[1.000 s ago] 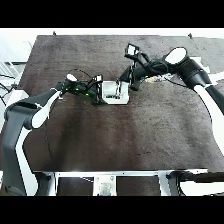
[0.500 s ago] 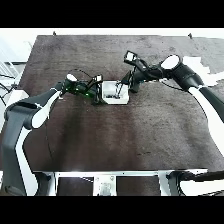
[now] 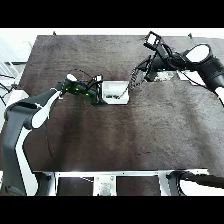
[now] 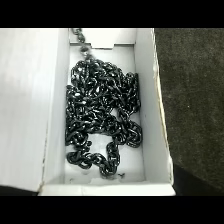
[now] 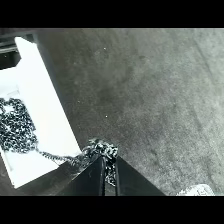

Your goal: Fold the box and place the chain.

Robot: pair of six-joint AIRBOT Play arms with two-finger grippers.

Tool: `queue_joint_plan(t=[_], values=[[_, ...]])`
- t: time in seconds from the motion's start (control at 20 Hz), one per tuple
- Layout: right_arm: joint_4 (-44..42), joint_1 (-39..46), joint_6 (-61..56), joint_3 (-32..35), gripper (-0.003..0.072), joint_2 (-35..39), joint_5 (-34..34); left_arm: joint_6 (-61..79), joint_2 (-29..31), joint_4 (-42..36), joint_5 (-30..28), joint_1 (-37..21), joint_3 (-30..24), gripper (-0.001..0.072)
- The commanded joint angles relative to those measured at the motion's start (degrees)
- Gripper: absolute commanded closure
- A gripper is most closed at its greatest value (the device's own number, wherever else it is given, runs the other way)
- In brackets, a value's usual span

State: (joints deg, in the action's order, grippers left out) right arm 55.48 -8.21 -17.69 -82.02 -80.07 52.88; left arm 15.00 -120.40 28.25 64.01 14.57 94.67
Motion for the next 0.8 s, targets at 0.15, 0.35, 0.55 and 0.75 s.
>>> queue_joint_plan(t=[0.15, 0.35, 0.55, 0.75], values=[[0.5, -4.31, -3.17, 0.04, 0.0672, 0.92, 2.21, 0.02, 0.02, 0.0, -0.02, -0.02, 0.02, 0.0321], [0.46, -7.76, -3.17, 0.04, 0.0672, 0.66, 1.97, 0.02, 0.02, 0.0, -0.02, -0.02, 0.02, 0.0321], [0.46, -11.17, -3.1, 0.31, 0.0671, -2.36, -0.24, 0.02, 0.02, 0.0, -0.02, -0.02, 0.02, 0.0321], [0.24, -12.37, -3.13, 0.46, 0.0671, -8.37, -0.87, 0.02, 0.02, 0.0, 0.0, -0.02, 0.02, 0.0321]])
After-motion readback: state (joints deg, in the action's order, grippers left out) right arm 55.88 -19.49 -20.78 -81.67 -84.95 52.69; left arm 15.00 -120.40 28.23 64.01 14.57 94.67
